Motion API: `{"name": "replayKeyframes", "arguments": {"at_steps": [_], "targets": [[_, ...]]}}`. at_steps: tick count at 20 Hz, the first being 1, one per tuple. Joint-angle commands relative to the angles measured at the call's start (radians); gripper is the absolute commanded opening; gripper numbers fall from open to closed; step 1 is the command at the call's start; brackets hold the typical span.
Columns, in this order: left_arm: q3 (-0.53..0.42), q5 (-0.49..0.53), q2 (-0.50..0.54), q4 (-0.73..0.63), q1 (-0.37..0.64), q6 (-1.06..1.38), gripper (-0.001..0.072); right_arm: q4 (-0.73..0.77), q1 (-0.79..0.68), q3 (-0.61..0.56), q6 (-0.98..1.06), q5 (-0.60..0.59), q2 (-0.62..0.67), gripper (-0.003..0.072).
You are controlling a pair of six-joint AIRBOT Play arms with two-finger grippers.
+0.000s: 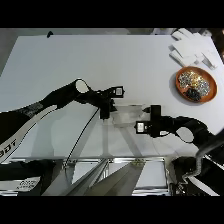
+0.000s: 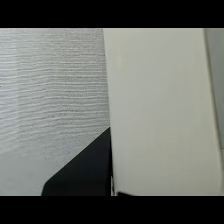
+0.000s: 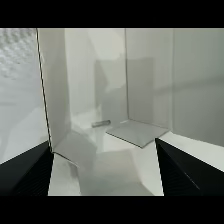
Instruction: Fold the box and place the chain.
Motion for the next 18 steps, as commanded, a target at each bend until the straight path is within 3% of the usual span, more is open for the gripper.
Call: {"name": "replayKeyframes", "arguments": {"at_steps": [1, 6, 13, 18], "targets": [[0.001, 0.001, 0.0, 0.0, 0.0, 0.001, 0.0012, 0.093, -0.057, 0.04, -0.001, 0.062, -0.011, 0.0698], [0.001, 0.001, 0.0, 0.0, 0.0, 0.001, 0.0012, 0.258, -0.143, 0.077, -0.086, 0.093, -0.118, 0.0698], [0.001, 0.001, 0.0, 0.0, 0.0, 0.001, 0.0012, 0.464, -0.256, 0.133, -0.398, 0.185, -0.213, 0.0698], [0.001, 0.001, 0.0, 0.0, 0.0, 0.001, 0.0012, 0.504, -0.317, 0.148, -0.494, 0.217, -0.291, 0.0697]]}}
